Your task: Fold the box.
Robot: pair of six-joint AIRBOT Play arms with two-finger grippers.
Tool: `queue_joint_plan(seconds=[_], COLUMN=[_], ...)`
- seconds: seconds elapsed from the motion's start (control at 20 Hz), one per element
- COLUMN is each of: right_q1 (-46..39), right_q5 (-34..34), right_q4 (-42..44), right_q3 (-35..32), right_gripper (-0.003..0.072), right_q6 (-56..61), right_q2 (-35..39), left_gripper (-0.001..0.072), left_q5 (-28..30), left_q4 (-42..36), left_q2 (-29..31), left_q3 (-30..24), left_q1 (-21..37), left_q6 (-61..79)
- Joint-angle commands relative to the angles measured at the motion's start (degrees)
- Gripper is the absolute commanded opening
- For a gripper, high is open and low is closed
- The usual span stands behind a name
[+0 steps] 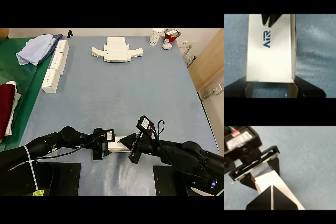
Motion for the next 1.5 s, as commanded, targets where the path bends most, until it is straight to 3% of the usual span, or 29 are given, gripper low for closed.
queue_joint_plan(seconds=[0.0,0.4,0.75,1.0,1.2,1.3,1.45], right_q1=[3.5,3.85,3.85,3.8,3.61,2.19,-3.48], right_q5=[7.67,6.43,6.14,6.03,5.84,3.54,-6.25], right_q4=[1.2,0.59,0.59,-0.48,-6.69,-9.49,-12.85], right_q3=[-4.46,-5.53,-5.51,-5.44,-4.42,-2.49,2.32], right_gripper=[0.0039,0.004,0.0039,0.0039,0.004,0.004,0.0039], right_q6=[6.38,6.36,6.36,6.34,6.34,6.36,6.6], right_q2=[-0.81,-7.41,-7.58,-3.58,1.11,1.44,0.31], left_gripper=[0.0437,0.0437,0.0437,0.0437,0.0437,0.0437,0.0437], left_q5=[0.0,0.0,0.0,0.02,0.0,0.02,0.0], left_q4=[0.02,0.02,0.02,0.02,0.02,0.02,0.02], left_q2=[0.02,0.02,0.02,0.02,0.02,0.0,0.0], left_q3=[-0.04,-0.04,-0.04,-0.04,-0.04,-0.04,-0.04], left_q1=[0.0,0.0,0.0,0.0,0.0,0.0,0.0], left_q6=[-0.02,-0.02,-0.02,-0.02,-0.02,-0.02,-0.02])
